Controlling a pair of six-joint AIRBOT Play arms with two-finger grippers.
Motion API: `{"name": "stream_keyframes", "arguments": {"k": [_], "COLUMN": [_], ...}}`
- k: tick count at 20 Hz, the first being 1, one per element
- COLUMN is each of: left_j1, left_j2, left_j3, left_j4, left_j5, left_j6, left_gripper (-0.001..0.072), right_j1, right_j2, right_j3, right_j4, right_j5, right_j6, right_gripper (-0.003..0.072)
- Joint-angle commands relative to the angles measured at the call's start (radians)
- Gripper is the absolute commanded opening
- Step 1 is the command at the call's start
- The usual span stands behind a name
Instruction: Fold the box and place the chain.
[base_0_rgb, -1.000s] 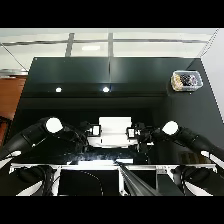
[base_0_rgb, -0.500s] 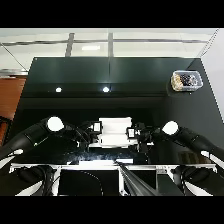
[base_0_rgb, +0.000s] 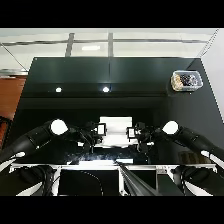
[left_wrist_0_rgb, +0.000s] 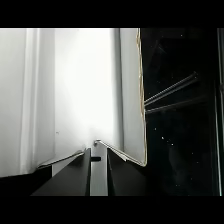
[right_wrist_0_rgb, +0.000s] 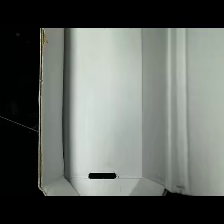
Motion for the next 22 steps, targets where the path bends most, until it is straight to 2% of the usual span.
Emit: {"name": "stream_keyframes", "arguments": {"k": [1,7,12,13,15,16,17,18,19,20,22], "left_j1": [-0.016,-0.017,-0.021,-0.021,-0.021,-0.021,-0.021,-0.021,-0.021,-0.021,-0.021], "left_j2": [-0.001,-0.059,-0.061,-0.061,-0.062,-0.062,-0.062,-0.062,-0.061,-0.062,-0.061], "left_j3": [0.000,0.000,0.000,0.000,0.000,0.000,0.000,0.000,0.000,0.000,0.000], "left_j4": [-0.007,-0.095,-0.113,-0.113,-0.114,-0.114,-0.114,-0.113,-0.105,-0.102,-0.104], "left_j5": [0.030,0.024,0.028,0.029,0.029,0.029,0.031,0.029,0.029,0.030,0.028], "left_j6": [-0.011,-0.011,-0.011,-0.011,-0.011,-0.011,-0.011,-0.011,-0.011,-0.011,-0.011], "left_gripper": [0.0143,0.0143,0.0140,0.0093,0.0091,0.0165,0.0318,0.0344,0.0176,0.0116,0.0261], "right_j1": [0.000,0.000,0.000,0.000,0.000,0.000,0.000,0.000,0.000,0.000,0.000], "right_j2": [0.000,0.000,0.000,0.000,0.000,0.000,0.000,0.000,0.000,0.000,0.000], "right_j3": [0.000,0.000,0.000,0.000,0.000,0.000,0.000,0.000,0.000,0.000,0.000], "right_j4": [0.000,0.001,0.000,0.000,0.000,0.001,0.000,0.000,0.001,0.001,0.000], "right_j5": [0.000,0.000,0.000,0.000,0.000,0.000,0.000,0.000,0.000,0.000,0.000], "right_j6": [0.000,0.000,0.000,0.000,0.000,0.000,0.000,0.000,0.000,0.000,0.000], "right_gripper": [0.0228,0.0228,0.0228,0.0228,0.0228,0.0228,0.0228,0.0228,0.0229,0.0229,0.0228]}}
